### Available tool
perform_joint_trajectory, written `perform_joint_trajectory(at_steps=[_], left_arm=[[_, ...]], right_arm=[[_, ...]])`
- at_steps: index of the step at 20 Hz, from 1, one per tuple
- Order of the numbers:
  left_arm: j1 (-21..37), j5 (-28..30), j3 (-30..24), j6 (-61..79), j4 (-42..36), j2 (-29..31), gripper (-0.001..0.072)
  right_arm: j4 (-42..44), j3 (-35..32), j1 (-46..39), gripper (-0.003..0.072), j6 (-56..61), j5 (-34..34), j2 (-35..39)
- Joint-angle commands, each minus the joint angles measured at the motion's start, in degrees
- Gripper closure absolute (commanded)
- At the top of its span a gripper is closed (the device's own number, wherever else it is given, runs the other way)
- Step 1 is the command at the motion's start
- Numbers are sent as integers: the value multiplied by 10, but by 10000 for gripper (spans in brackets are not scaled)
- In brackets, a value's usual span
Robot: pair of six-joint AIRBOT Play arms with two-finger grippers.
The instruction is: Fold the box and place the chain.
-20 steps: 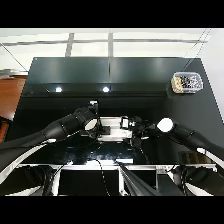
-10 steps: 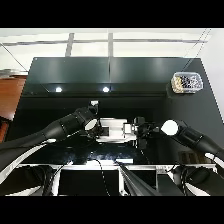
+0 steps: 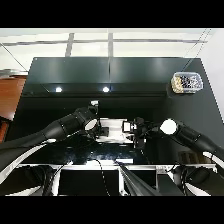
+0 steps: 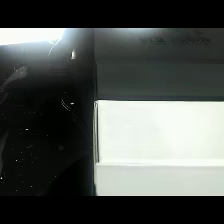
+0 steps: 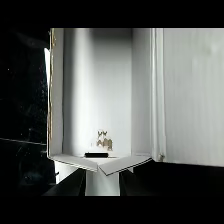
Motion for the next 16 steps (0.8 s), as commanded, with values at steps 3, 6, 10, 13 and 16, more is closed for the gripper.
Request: perform_joint_trajectory(at_steps=[3, 6, 10, 13, 16], left_arm=[[0, 2, 0, 0, -1, 0, 683], [0, 2, 0, 0, -4, 0, 683], [0, 1, 0, 7, -4, -1, 683], [0, 1, 0, 7, -5, -1, 683], [0, 1, 0, 7, -5, -1, 683]], right_arm=[[43, 0, 30, 446, 3, -28, -6], [83, 0, 50, 447, 7, -66, -19], [129, 0, 58, 446, 7, -79, -36], [129, 0, 58, 444, 8, -78, -38], [127, 0, 58, 287, 15, -78, -38]])
